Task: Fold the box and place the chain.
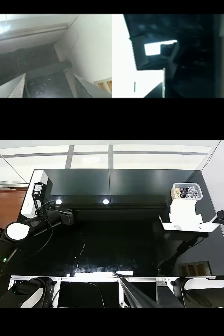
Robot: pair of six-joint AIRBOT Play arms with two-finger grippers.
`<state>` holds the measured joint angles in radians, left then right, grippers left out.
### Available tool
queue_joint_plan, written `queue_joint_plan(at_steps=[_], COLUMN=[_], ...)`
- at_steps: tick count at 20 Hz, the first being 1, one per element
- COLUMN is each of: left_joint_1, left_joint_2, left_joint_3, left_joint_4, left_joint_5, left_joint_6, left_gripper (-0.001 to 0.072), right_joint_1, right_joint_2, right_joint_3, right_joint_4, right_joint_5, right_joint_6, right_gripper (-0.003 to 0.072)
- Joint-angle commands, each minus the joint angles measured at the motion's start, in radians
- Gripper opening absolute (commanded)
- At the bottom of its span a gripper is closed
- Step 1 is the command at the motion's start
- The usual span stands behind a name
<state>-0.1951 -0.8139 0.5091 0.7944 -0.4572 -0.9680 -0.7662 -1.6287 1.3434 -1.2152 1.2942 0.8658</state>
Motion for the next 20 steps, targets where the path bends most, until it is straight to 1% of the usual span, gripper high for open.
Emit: queue_joint_plan(at_steps=[1, 3, 5, 7, 9, 11, 12, 14, 16, 18, 19, 20], left_joint_1=[0.0, 0.0, 0.0, -0.001, -0.002, -0.03, -0.056, -0.122, -0.161, -0.166, -0.166, -0.164], left_joint_2=[-0.001, -0.001, -0.001, -0.001, -0.004, -0.019, -0.035, -0.085, -0.164, -0.261, -0.316, -0.38], left_joint_3=[0.001, 0.0, 0.0, 0.0, 0.0, 0.001, 0.001, 0.006, 0.044, 0.108, 0.145, 0.195], left_joint_4=[0.0, 0.0, -0.002, -0.036, -0.077, -0.082, -0.082, -0.105, -0.153, -0.236, -0.274, -0.278], left_joint_5=[0.006, 0.007, 0.01, 0.0, -0.011, -0.061, -0.078, -0.075, -0.085, -0.111, -0.142, -0.2], left_joint_6=[0.0, 0.0, -0.002, -0.005, -0.004, -0.004, -0.004, -0.005, -0.005, -0.005, -0.003, -0.004], left_gripper=[0.0691, 0.0692, 0.0692, 0.0692, 0.0692, 0.0693, 0.0693, 0.0693, 0.0692, 0.0693, 0.0693, 0.0693], right_joint_1=[0.0, 0.0, 0.003, 0.02, 0.061, 0.123, 0.156, 0.229, 0.298, 0.352, 0.378, 0.402], right_joint_2=[0.005, 0.036, 0.101, 0.212, 0.354, 0.5, 0.571, 0.71, 0.809, 0.843, 0.843, 0.843], right_joint_3=[-0.015, -0.071, -0.175, -0.335, -0.52, -0.697, -0.78, -0.942, -1.07, -1.142, -1.157, -1.159], right_joint_4=[0.157, 0.28, 0.418, 0.617, 0.827, 0.937, 0.972, 1.006, 1.011, 1.015, 1.008, 0.992], right_joint_5=[0.117, 0.149, 0.143, 0.071, -0.022, -0.119, -0.17, -0.293, -0.373, -0.377, -0.376, -0.377], right_joint_6=[-0.01, -0.011, -0.045, -0.135, -0.245, -0.321, -0.348, -0.36, -0.359, -0.359, -0.359, -0.359], right_gripper=[0.001, 0.001, 0.001, 0.001, 0.001, 0.001, 0.001, 0.001, 0.001, 0.0011, 0.0011, 0.0011])
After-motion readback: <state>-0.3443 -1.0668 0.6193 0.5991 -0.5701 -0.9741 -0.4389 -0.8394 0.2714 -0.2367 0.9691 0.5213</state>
